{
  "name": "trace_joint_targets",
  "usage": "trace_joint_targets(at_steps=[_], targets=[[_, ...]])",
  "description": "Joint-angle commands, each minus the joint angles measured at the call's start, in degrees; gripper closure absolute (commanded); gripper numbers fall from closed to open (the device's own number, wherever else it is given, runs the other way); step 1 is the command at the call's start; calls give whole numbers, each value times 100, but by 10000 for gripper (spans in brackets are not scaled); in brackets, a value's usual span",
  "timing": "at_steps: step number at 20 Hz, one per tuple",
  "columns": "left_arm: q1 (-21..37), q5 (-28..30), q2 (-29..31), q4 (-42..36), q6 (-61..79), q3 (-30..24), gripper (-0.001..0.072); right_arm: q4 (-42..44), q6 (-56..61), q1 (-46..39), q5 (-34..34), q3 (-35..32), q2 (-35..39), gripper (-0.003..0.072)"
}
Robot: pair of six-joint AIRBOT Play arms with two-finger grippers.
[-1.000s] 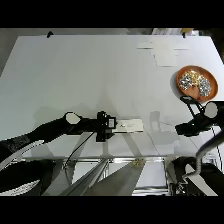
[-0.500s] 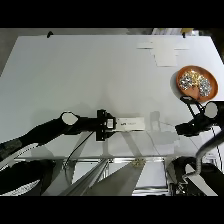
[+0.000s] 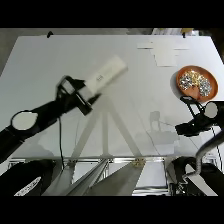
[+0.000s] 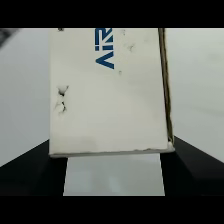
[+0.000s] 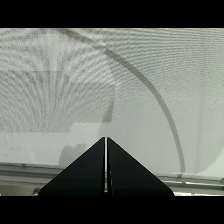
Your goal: Fold the box and place the chain.
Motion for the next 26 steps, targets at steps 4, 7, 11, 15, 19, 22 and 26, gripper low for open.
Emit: trace_joint_targets(at_steps=[4, 7, 11, 15, 19, 22, 26], targets=[[2699, -514, 697, 1086, -2190, -179, 482, 0, 2, -4, 0, -2, 4, 670], [4266, -1882, 503, 3447, -4258, -179, 499, 0, 2, -4, 0, -2, 4, 670], [4520, -2299, 111, 6033, -6891, -216, 498, 39, 2, -4, -2, -2, 4, 670], [4553, -3355, -496, 6502, -6909, -216, 487, 63, 2, -4, 0, -2, 4, 670], [4562, -3773, -905, 6319, -6909, -216, 363, 63, 2, -4, -2, -2, 4, 670], [4564, -3921, -988, 6334, -6909, -216, 355, 63, 2, -4, 0, -2, 4, 670], [4562, -4017, -1003, 6336, -6911, -216, 14, 63, 2, -4, 0, -2, 4, 670]])
